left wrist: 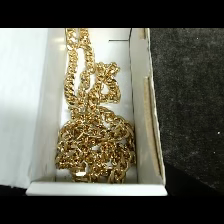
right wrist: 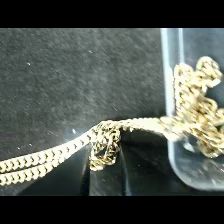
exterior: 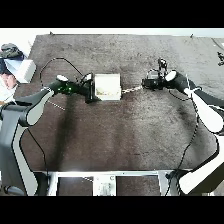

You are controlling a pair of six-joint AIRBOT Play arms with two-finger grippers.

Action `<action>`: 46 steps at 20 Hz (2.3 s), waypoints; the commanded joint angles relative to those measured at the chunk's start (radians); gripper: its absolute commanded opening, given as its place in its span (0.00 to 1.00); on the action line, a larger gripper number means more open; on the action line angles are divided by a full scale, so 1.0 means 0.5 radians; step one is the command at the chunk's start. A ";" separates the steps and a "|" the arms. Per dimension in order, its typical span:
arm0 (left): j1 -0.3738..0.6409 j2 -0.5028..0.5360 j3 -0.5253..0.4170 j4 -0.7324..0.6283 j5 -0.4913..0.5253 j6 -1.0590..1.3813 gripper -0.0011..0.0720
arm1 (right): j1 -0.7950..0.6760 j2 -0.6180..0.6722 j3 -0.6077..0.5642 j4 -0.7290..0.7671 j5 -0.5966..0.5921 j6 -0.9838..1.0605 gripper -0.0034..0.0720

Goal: Fold the box and place the chain.

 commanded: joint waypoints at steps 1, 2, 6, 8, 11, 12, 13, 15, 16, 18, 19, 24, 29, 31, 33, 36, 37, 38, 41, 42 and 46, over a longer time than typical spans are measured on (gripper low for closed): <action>0.000 -0.001 0.001 0.000 0.000 0.000 0.50 | 0.039 -0.018 0.038 -0.037 0.012 0.002 0.06; 0.000 -0.001 0.001 -0.001 0.000 0.000 0.50 | 0.042 -0.018 0.054 -0.050 0.046 0.002 0.06; 0.000 -0.001 0.001 0.000 0.000 0.000 0.50 | 0.043 0.060 0.128 -0.050 0.320 -0.006 0.06; 0.000 -0.001 0.001 0.000 0.000 0.000 0.50 | 0.057 0.186 0.129 -0.049 0.381 -0.017 0.06; 0.000 -0.001 0.001 0.000 0.000 0.000 0.50 | 0.141 0.439 0.129 0.050 0.439 -0.146 0.06; 0.000 -0.001 0.001 0.000 0.000 0.000 0.50 | 0.188 0.534 0.129 0.132 0.436 -0.217 0.06; 0.000 -0.001 0.001 0.000 0.000 0.000 0.50 | 0.241 0.626 0.130 0.221 0.414 -0.291 0.06; 0.000 -0.001 0.001 0.000 0.000 0.000 0.50 | 0.354 0.768 0.134 0.328 0.332 -0.386 0.06; 0.000 -0.001 0.001 0.000 0.000 0.000 0.50 | 0.423 0.829 0.134 0.338 0.276 -0.400 0.06; 0.000 -0.001 0.001 -0.001 0.000 0.000 0.50 | 0.546 0.900 0.134 0.344 0.196 -0.414 0.06; 0.000 -0.001 0.001 0.000 0.000 0.000 0.50 | 0.603 0.908 0.137 0.343 0.170 -0.414 0.06; 0.000 -0.001 0.001 0.000 0.000 0.000 0.50 | 0.760 0.790 0.131 0.327 0.137 -0.414 0.08; 0.000 -0.001 0.001 0.000 0.000 0.001 0.50 | 0.731 0.630 0.128 -0.130 0.148 -0.240 0.52; 0.000 -0.001 0.001 0.000 0.000 0.000 0.50 | 0.642 0.593 0.099 -0.436 0.173 0.007 0.52; 0.000 -0.001 0.001 0.000 0.000 0.000 0.50 | 0.481 0.591 -0.029 -0.538 0.119 0.164 0.52; 0.000 -0.001 0.001 0.000 0.000 0.001 0.50 | 0.195 0.567 -0.274 -0.536 -0.056 0.416 0.51; 0.000 -0.001 0.001 0.000 0.000 0.000 0.50 | 0.125 0.540 -0.331 -0.537 -0.121 0.468 0.51; 0.000 -0.001 0.001 0.000 0.000 0.001 0.50 | 0.069 0.495 -0.356 -0.536 -0.148 0.510 0.51; 0.000 -0.001 0.001 -0.001 0.000 0.000 0.50 | 0.000 0.336 -0.349 -0.455 -0.233 0.533 0.52; 0.000 -0.001 0.001 0.000 0.001 0.000 0.50 | 0.000 0.285 -0.335 -0.408 -0.270 0.533 0.51; 0.000 -0.001 0.001 0.000 0.000 0.000 0.50 | 0.034 0.124 -0.231 -0.275 -0.381 0.535 0.51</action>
